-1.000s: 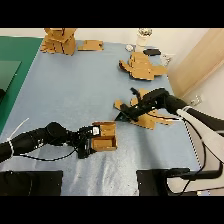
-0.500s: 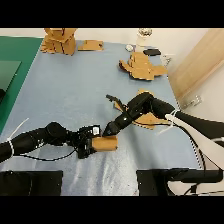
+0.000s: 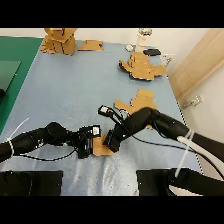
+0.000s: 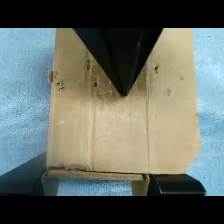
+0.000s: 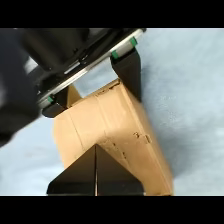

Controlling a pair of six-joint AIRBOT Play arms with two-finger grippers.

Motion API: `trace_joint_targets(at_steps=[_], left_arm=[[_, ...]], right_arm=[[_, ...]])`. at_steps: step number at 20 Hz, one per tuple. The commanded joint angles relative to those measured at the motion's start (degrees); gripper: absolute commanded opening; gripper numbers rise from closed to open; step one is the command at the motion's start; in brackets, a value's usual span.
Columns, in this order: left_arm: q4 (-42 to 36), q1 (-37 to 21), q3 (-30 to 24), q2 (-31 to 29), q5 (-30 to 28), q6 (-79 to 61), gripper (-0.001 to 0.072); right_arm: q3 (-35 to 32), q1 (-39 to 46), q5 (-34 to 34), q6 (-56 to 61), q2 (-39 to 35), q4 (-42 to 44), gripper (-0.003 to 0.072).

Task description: Fold the box.

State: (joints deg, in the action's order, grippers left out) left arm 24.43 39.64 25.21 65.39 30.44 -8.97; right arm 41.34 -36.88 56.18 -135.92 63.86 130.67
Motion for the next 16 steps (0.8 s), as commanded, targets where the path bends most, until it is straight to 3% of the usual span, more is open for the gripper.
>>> trace_joint_targets(at_steps=[1, 4, 5, 8, 16], left_arm=[[0.0, 0.02, 0.02, -0.02, 0.0, 0.0, 0.0515], [0.0, 0.02, 0.02, -0.02, 0.0, 0.0, 0.0515], [0.0, 0.02, 0.02, -0.02, 0.0, -0.02, 0.0515], [0.0, 0.02, 0.02, -0.02, -0.02, -0.02, 0.0515], [0.0, 0.02, 0.02, -0.02, 0.02, -0.02, 0.0515]], right_arm=[[-6.14, -6.23, -14.6, -1.79, -7.93, -8.7, 0.001], [-7.43, -9.66, -14.12, -2.03, -12.52, -14.47, 0.0239], [-7.43, -10.93, -13.84, -3.72, -13.77, -15.5, 0.0248], [-7.45, -12.92, -13.88, -8.61, -14.86, -18.58, 0.0505], [-7.45, -13.25, -17.62, -12.26, -11.3, -22.86, 0.0528]])
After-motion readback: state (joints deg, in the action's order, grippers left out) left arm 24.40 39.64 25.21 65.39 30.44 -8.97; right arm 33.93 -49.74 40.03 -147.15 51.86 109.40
